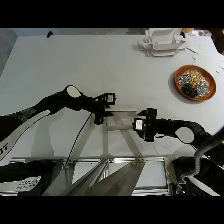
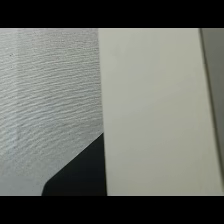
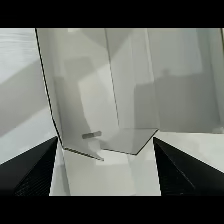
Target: Fold the box and place the chain.
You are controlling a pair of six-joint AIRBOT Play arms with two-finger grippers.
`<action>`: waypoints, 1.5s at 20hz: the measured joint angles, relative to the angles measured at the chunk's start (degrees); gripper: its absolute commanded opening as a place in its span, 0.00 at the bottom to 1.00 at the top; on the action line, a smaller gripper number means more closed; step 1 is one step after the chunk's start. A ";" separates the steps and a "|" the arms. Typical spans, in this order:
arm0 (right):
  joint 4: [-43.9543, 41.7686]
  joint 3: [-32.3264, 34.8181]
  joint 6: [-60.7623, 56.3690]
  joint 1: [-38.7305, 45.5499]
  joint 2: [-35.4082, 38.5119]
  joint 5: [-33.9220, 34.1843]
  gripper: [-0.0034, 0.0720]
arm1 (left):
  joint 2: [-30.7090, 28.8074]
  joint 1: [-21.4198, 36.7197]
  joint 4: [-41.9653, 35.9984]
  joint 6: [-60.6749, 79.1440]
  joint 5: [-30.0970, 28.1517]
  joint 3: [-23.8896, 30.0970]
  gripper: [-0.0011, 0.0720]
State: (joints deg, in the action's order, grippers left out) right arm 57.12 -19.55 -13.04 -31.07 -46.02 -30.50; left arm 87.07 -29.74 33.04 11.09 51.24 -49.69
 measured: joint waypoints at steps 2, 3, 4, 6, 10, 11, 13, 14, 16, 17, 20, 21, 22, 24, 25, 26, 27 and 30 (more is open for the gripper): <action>-2.78 -0.02 2.86 1.75 -1.07 -0.04 0.90 | 0.00 0.00 0.00 0.00 0.02 0.00 0.03; -4.20 -0.02 4.39 2.67 -1.70 -0.09 0.90 | 0.00 0.00 0.00 0.00 0.02 0.00 0.03; -5.55 -0.02 5.92 3.48 -2.29 -0.13 0.91 | 0.00 0.00 0.00 0.00 0.00 0.00 0.03; -8.72 -0.02 9.46 4.96 -3.58 -0.50 0.91 | 0.00 0.00 -0.02 0.02 0.00 0.00 0.03; -15.17 -0.09 16.65 7.87 -5.99 -2.01 0.91 | 0.00 0.00 -0.02 0.02 -0.02 0.00 0.03; -16.63 -0.13 18.34 8.50 -6.49 -2.51 0.91 | 0.00 0.00 -0.02 0.02 -0.02 0.00 0.03; -19.17 -0.20 21.20 9.22 -7.50 -3.23 0.91 | 0.00 0.00 -0.02 0.04 -0.02 0.00 0.03; -20.26 -0.28 22.27 9.44 -8.04 -3.48 0.91 | 0.00 0.00 0.00 0.04 -0.02 0.00 0.03; -21.66 -0.70 23.80 9.75 -9.68 -4.15 0.91 | 0.00 0.00 0.00 0.04 -0.02 0.00 0.03; -22.08 -1.16 24.30 9.90 -10.64 -4.63 0.91 | 0.00 0.00 0.00 0.04 0.00 0.00 0.03; -22.91 -3.37 25.11 11.47 -14.19 -7.63 0.91 | 0.00 0.00 0.00 0.04 0.00 0.00 0.03; -23.06 -4.00 25.44 12.07 -15.17 -8.70 0.91 | 0.00 0.00 0.00 0.02 0.00 0.00 0.03; -23.30 -4.46 26.01 12.63 -16.00 -9.60 0.91 | 0.00 0.00 0.00 0.02 0.00 0.00 0.03; -24.11 -5.09 27.50 13.62 -17.49 -10.93 0.91 | 0.00 0.00 0.00 0.02 0.00 0.00 0.03; -24.65 -5.31 28.35 14.03 -18.21 -11.61 0.91 | 0.00 0.02 0.00 0.02 0.00 0.00 0.03; -25.29 -5.46 29.40 14.34 -18.88 -12.11 0.91 | 0.00 0.00 0.00 0.02 0.02 0.00 0.03; -25.92 -5.57 30.25 14.56 -19.52 -12.46 0.90 | 0.00 0.00 0.00 0.02 0.02 0.00 0.03; -27.43 -6.67 32.44 14.91 -21.77 -13.86 0.89 | 0.00 0.00 0.02 0.04 0.02 0.00 0.03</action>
